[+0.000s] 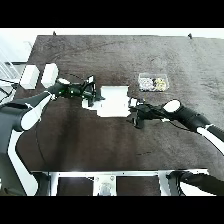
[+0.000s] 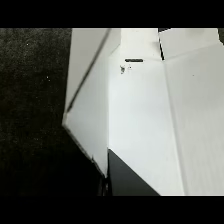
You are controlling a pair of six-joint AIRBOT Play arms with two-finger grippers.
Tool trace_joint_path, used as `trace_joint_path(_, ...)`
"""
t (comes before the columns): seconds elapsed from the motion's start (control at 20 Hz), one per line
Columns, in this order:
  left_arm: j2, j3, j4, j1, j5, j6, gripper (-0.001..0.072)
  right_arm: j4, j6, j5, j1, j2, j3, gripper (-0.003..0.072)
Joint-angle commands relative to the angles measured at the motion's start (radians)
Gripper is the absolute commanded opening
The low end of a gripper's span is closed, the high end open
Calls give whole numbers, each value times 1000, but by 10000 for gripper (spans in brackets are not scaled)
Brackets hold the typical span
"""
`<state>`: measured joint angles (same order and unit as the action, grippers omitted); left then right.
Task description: Fold the box and place the chain.
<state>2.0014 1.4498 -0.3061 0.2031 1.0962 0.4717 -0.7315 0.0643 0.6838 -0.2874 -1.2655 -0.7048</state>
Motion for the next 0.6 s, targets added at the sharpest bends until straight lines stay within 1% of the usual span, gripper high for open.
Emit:
trace_joint_path(0.0, 0, 1, 0, 0, 0, 0, 20, -10, 0, -125, -52, -40, 5, 551)
trace_joint_path(0.15, 0, 1, 0, 0, 0, 0, 20, -8, 0, -174, -67, -66, 5, 551)
trace_joint_path(0.2, 0, 1, 0, 0, 0, 0, 20, 13, 0, -192, -66, -71, 5, 551)
trace_joint_path(0.3, 0, 1, 0, 0, 0, 0, 21, 40, 0, -248, -66, -73, 5, 551)
trace_joint_path(0.45, 0, 1, 0, 0, 0, 0, 20, 43, 0, -347, -61, -73, -2, 551)
trace_joint_path(0.55, 0, 1, 0, 0, 0, 0, 20, 43, -1, -347, -60, -73, -17, 551)
